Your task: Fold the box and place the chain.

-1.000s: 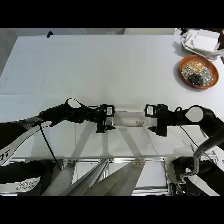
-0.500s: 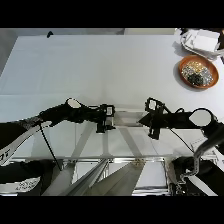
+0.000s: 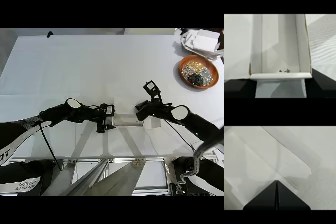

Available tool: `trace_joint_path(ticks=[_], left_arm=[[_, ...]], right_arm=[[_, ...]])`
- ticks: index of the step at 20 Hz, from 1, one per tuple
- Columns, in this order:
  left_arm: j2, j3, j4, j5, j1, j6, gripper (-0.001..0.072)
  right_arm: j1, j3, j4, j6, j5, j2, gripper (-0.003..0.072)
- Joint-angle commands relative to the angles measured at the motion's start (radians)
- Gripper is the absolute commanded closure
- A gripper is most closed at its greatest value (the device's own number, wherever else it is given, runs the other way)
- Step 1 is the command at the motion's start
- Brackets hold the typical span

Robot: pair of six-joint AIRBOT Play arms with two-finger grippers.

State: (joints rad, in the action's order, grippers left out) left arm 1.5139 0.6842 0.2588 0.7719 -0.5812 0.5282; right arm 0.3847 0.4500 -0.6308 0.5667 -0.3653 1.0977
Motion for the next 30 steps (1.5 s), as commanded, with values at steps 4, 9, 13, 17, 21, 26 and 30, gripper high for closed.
trace_joint_path(ticks=[4, 9, 13, 17, 21, 26, 30], left_arm=[[-0.001, 0.0, 0.003, 0.003, 0.0, 0.003, 0.0458], [-0.001, 0.0, 0.003, 0.003, 0.0, 0.003, 0.0458], [-0.001, 0.0, 0.003, 0.003, 0.0, 0.003, 0.0458], [-0.001, 0.0, 0.003, 0.003, 0.0, 0.003, 0.0458], [-0.001, 0.0, 0.003, 0.003, 0.0, 0.003, 0.0458], [-0.001, 0.0, 0.003, 0.003, 0.0, 0.003, 0.0458], [-0.001, 0.0, 0.003, 0.003, 0.0, 0.003, 0.0458]], right_arm=[[0.003, 0.002, 0.003, 0.058, -0.021, 0.054, 0.0675], [0.003, 0.074, -0.02, 0.058, -0.136, -0.024, 0.0675], [-0.002, 0.084, -0.189, 0.093, -0.362, -0.132, 0.0675], [-0.003, 0.084, -0.443, 0.239, -0.529, -0.208, 0.0675], [-0.039, 0.084, -0.594, 0.225, -0.7, -0.215, 0.0674], [-0.125, 0.083, -0.606, -0.065, -0.653, -0.214, 0.0214], [-0.129, 0.029, -0.524, -0.349, -0.552, -0.201, 0.0371]])
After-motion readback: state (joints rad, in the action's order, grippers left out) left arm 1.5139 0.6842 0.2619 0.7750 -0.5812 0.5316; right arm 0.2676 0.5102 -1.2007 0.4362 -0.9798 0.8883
